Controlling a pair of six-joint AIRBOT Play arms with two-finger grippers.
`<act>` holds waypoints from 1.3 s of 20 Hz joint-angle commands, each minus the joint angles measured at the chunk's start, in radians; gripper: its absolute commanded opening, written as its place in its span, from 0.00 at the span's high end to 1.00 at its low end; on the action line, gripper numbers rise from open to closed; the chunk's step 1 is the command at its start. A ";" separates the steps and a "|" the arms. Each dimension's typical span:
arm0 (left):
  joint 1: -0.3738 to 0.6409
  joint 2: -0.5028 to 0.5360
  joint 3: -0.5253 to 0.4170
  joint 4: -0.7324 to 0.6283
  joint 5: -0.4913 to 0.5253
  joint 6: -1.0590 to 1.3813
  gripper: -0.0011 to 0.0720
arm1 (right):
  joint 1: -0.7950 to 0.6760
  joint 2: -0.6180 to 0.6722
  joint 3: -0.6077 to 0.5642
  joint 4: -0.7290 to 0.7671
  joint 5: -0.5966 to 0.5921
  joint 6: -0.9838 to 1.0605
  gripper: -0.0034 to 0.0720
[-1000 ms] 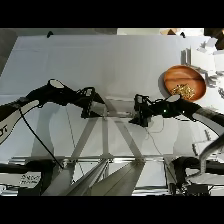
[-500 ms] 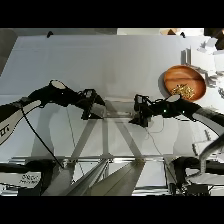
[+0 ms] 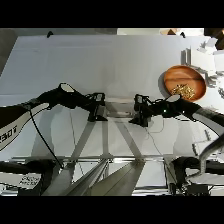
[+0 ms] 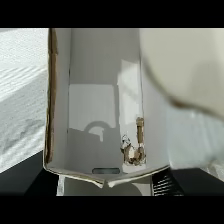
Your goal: Fold the box and place the chain.
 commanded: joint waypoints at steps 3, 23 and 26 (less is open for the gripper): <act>-0.027 -0.001 0.000 0.015 0.079 -0.045 0.04 | 0.000 0.001 0.001 -0.001 0.001 -0.001 0.27; -0.027 -0.001 0.000 0.015 0.075 -0.045 0.45 | 0.000 0.001 0.001 -0.001 0.001 -0.001 0.27; -0.027 -0.001 0.000 0.015 0.075 -0.044 0.45 | 0.000 0.001 0.001 0.000 0.001 -0.001 0.27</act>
